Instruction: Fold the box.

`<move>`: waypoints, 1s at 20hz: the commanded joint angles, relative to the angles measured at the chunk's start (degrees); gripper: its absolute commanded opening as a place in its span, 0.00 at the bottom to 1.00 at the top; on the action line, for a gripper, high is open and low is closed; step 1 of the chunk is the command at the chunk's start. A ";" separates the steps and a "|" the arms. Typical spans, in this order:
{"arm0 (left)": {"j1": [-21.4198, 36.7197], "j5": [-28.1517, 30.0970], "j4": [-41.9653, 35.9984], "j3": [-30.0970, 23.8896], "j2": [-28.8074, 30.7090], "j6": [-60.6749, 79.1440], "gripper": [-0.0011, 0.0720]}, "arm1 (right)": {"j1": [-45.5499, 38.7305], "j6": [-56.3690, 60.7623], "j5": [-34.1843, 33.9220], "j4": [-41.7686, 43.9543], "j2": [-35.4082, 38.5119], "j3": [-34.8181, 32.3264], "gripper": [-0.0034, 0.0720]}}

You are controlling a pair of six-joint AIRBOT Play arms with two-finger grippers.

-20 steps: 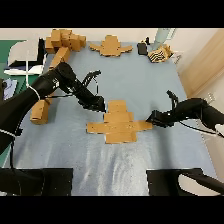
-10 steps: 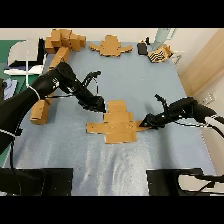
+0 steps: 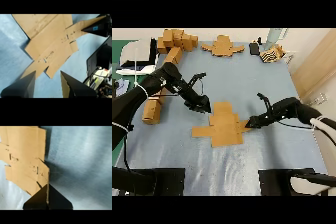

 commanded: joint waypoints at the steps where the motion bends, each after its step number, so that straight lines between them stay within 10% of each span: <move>1: 3.72 -2.40 0.04 -1.53 -1.57 2.14 0.68 | 6.64 -0.31 12.37 0.70 8.37 -8.07 0.05; 13: 5.42 9.57 -9.97 -6.88 -8.50 10.67 0.68 | 18.47 3.15 20.11 -1.25 21.44 -12.15 0.05; 20: 5.44 1.11 -22.58 -6.88 -9.40 24.15 0.56 | 18.47 3.15 20.15 -3.10 21.42 -12.15 0.05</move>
